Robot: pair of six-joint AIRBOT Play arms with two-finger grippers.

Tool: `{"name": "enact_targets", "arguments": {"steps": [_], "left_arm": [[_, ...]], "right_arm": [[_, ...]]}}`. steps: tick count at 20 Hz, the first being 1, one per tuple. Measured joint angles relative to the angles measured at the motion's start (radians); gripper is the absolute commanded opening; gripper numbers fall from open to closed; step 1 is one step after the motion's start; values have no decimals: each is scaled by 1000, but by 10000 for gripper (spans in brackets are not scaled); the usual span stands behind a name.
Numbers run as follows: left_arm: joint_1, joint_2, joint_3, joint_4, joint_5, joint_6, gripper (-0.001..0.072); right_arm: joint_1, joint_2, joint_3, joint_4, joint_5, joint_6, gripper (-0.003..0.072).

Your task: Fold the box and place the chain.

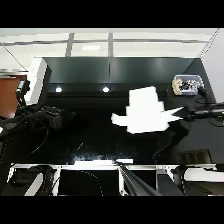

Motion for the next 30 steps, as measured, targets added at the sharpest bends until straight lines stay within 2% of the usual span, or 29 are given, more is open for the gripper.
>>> {"name": "enact_targets", "arguments": {"steps": [2, 6, 8, 10, 14, 16, 19, 22, 23, 24, 25, 27, 28, 30], "left_arm": [[-39, -39, -10, -4, 7, -26, 709], [-135, -169, -19, -23, 109, -51, 710], [-159, -252, -18, -61, 158, -53, 710], [-172, -350, -16, -154, 169, 5, 710], [-182, -545, -5, -470, 150, 283, 710], [-183, -637, 25, -573, 140, 390, 709], [-185, -762, 92, -649, 75, 525, 698], [-185, -875, 173, -676, -60, 654, 697], [-185, -909, 198, -669, -97, 681, 674], [-185, -935, 219, -652, -131, 700, 608], [-185, -960, 239, -626, -168, 717, 595], [-185, -995, 266, -568, -232, 736, 501], [-185, -1006, 275, -541, -264, 744, 494], [-185, -1020, 286, -492, -302, 756, 354]], "right_arm": [[130, 77, -110, 111, -95, -68, 10], [367, 270, -301, 275, -329, -198, 10], [449, 363, -355, 308, -417, -236, 11], [504, 433, -384, 331, -471, -258, 11], [560, 491, -407, 345, -520, -278, 12], [570, 501, -411, 347, -526, -282, 13], [578, 508, -414, 337, -512, -288, 12], [580, 511, -415, 313, -486, -290, 12], [580, 512, -415, 310, -480, -289, 12], [581, 512, -415, 306, -476, -288, 12], [581, 512, -415, 303, -473, -285, 12], [581, 512, -415, 300, -469, -279, 12], [581, 512, -415, 299, -467, -274, 12], [581, 512, -415, 296, -466, -269, 12]]}}
